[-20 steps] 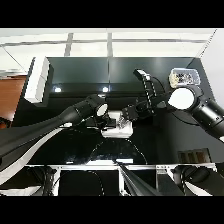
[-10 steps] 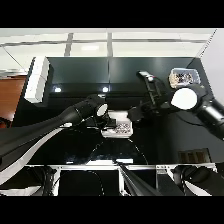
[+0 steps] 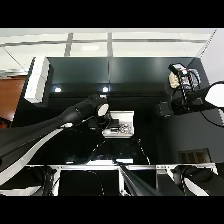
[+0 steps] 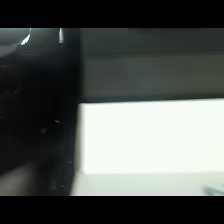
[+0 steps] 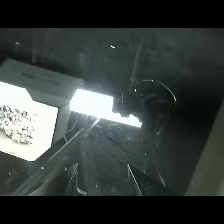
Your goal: Fold the box and place the chain.
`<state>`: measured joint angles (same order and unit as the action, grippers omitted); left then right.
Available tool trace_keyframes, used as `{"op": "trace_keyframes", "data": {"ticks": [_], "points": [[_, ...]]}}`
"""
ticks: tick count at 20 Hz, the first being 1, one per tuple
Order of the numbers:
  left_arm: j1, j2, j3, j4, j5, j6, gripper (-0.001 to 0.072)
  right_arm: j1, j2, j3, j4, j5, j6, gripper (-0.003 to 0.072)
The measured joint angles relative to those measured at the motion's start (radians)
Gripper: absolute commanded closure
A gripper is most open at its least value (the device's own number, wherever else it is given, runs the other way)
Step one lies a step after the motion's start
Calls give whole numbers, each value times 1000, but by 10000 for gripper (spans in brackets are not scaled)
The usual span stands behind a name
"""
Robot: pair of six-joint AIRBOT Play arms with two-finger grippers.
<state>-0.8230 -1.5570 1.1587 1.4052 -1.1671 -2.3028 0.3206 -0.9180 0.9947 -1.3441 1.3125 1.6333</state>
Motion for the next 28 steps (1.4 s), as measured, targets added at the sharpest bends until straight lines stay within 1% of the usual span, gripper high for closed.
{"op": "trace_keyframes", "data": {"ticks": [2, 4, 7, 9, 11, 12, 13, 14, 16, 18, 20, 22, 25, 26, 28], "points": [[-3, 21, 16, 20, -10, 9, 16, -6, 4, 0, -9, 9, -2, 320], [-10, 68, 23, 60, -30, 21, 16, -10, 5, 0, -14, 13, -3, 320], [-21, 186, -1, 152, -57, 55, 16, -12, 6, 0, -17, 12, -3, 320], [-3, 283, -68, 231, -76, 59, 15, -13, 7, 0, -17, 11, -3, 320], [64, 386, -181, 294, -82, 14, 15, -13, 7, 0, -11, 11, -3, 320], [109, 432, -247, 291, -69, -1, 16, -13, 7, 0, -2, 10, -3, 320], [166, 476, -321, 264, -11, 5, 17, -13, 7, 0, 6, 9, -3, 320], [219, 510, -390, 200, 50, 51, 17, -13, 7, 0, 13, 3, -3, 320], [320, 551, -516, -31, 191, 261, 17, -13, 7, 0, 23, -5, -3, 320], [382, 563, -591, -245, 276, 578, 17, -13, 7, 0, 28, -9, -3, 320], [409, 561, -632, -418, 307, 958, 15, -13, 7, 0, 31, -13, -3, 320], [405, 557, -653, -529, 320, 1337, -3, -13, 7, 0, 32, -13, -3, 320], [372, 552, -668, -613, 349, 1813, -4, -13, 7, 0, 33, -15, -3, 320], [360, 544, -668, -631, 354, 1946, -4, -13, 7, 0, 33, -15, -3, 320], [346, 512, -663, -683, 369, 2136, -4, -13, 7, 0, 35, -15, -3, 320]]}}
